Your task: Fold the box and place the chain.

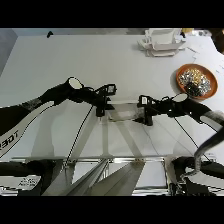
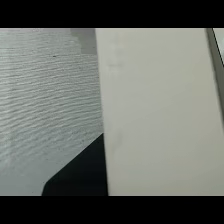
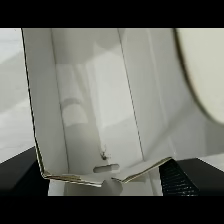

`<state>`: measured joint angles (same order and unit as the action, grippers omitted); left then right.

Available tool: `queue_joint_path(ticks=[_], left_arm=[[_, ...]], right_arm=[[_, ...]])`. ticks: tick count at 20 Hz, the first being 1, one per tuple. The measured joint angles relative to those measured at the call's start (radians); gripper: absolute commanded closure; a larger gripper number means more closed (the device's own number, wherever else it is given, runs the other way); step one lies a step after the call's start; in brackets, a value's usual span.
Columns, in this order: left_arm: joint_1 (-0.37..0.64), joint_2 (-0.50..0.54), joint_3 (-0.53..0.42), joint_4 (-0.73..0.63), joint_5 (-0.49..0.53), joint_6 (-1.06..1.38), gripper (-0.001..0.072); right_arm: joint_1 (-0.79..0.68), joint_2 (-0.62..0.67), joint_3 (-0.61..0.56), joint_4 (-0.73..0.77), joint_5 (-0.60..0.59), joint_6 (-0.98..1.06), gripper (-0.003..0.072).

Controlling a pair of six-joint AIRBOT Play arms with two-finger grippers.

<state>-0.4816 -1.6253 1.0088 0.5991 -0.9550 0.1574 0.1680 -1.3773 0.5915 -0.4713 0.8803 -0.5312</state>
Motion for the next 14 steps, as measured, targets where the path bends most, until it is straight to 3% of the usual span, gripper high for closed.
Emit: queue_joint_path(ticks=[3,9,14], left_arm=[[0.000,0.000,0.000,0.000,-0.003,0.000,0.0700],[-0.001,0.000,0.000,0.000,-0.003,0.000,0.0700],[-0.001,0.000,0.000,0.000,-0.001,0.000,0.0700]], right_arm=[[0.006,-0.005,0.001,-0.003,0.016,0.005,0.0152],[0.010,-0.021,0.001,-0.027,0.039,0.027,0.0156],[0.018,-0.043,0.001,-0.036,0.029,0.033,0.0207]])
